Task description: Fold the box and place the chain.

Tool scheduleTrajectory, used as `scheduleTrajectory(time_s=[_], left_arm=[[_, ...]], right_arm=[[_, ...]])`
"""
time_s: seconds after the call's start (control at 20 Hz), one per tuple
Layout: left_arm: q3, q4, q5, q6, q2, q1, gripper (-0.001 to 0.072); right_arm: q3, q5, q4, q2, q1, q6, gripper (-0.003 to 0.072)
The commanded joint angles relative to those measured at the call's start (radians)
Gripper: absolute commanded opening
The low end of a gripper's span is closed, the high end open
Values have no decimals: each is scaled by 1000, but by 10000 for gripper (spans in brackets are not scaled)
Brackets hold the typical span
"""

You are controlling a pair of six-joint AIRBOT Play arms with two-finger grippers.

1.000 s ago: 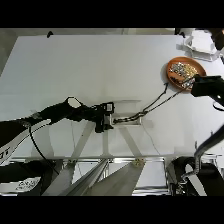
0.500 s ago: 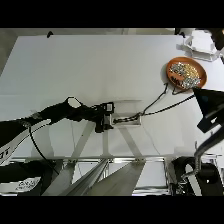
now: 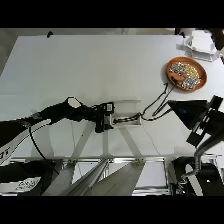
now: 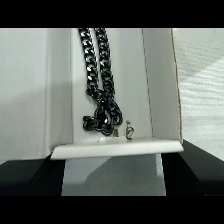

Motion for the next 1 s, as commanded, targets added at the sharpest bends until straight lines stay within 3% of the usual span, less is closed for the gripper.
scheduleTrajectory(time_s=[0.0, 0.25, 0.55, 0.95], left_arm=[[0, 0, 0, 1, -1, 0, 321], [0, 0, 0, 0, -1, 0, 321], [0, 0, 0, 0, -1, 0, 321], [0, 0, 0, 0, -1, 0, 321]], right_arm=[[0, 59, 75, -151, 0, -14, 16], [0, 124, 28, -376, 104, -19, 16], [0, -116, -116, -650, 433, 17, 16], [0, -367, -151, -869, 583, 93, 17]])
